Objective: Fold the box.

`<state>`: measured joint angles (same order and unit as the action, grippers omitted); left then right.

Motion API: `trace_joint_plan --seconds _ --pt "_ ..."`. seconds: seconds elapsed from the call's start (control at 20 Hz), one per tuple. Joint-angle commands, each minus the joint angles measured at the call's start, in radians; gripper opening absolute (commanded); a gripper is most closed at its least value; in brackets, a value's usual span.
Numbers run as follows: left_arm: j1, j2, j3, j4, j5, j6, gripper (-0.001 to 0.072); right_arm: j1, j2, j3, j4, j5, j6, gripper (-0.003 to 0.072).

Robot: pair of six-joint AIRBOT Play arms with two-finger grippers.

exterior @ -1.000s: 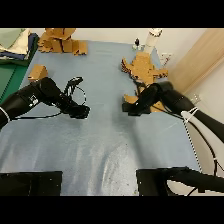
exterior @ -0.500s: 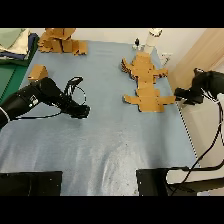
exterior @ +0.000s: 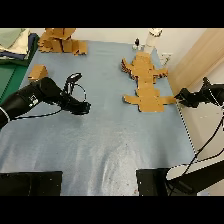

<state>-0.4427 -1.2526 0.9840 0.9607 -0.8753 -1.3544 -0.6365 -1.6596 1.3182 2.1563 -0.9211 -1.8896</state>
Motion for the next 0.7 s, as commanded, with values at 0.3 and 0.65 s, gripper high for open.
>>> trace_joint_plan --seconds 0.3,0.65 --pt "0.000 0.001 0.000 -0.002 0.011 0.000 0.0013 0.040 -0.082 0.062 0.085 -0.042 -0.095 0.0398" --pt "0.000 0.001 0.000 -0.029 0.011 0.000 0.0013 0.071 -0.082 0.062 0.138 -0.222 -0.204 0.0281"
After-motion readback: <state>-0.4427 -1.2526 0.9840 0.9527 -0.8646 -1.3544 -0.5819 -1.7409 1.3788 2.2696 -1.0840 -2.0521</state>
